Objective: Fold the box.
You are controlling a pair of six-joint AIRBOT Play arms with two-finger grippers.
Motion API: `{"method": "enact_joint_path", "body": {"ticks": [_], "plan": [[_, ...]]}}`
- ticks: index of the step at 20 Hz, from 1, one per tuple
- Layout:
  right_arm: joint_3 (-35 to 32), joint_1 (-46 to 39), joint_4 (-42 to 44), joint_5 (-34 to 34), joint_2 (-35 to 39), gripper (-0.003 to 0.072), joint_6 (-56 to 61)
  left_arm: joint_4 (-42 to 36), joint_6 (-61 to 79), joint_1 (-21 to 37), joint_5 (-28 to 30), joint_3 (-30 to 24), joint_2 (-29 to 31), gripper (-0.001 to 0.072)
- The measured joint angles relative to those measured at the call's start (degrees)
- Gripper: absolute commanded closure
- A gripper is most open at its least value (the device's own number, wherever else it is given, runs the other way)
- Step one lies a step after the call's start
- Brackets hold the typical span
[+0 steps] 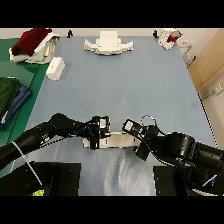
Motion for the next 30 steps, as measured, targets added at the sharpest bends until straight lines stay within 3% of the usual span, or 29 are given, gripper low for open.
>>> {"method": "enact_joint_path", "body": {"ticks": [13,18,21,25,30], "plan": [[0.0,0.0,0.15,-0.22,1.09,-0.0034,-1.66,0.0,-0.02,0.0,0.0,0.0,0.0,0.0697],[0.0,-3.13,1.97,0.96,0.98,-0.0034,-10.91,0.0,-0.02,0.0,0.02,0.0,0.0,0.0697],[-0.02,-10.12,11.3,2.14,0.98,-0.0034,-26.25,0.0,-0.02,0.0,0.02,0.0,0.0,0.0697],[-0.28,-22.93,31.34,2.01,0.31,-0.0034,-55.1,0.0,-0.04,0.0,0.02,0.0,0.0,0.0697],[-0.42,-33.68,48.85,-2.82,-6.23,-0.0034,-79.45,0.0,-0.04,0.0,0.02,0.0,0.0,0.0697]]}}
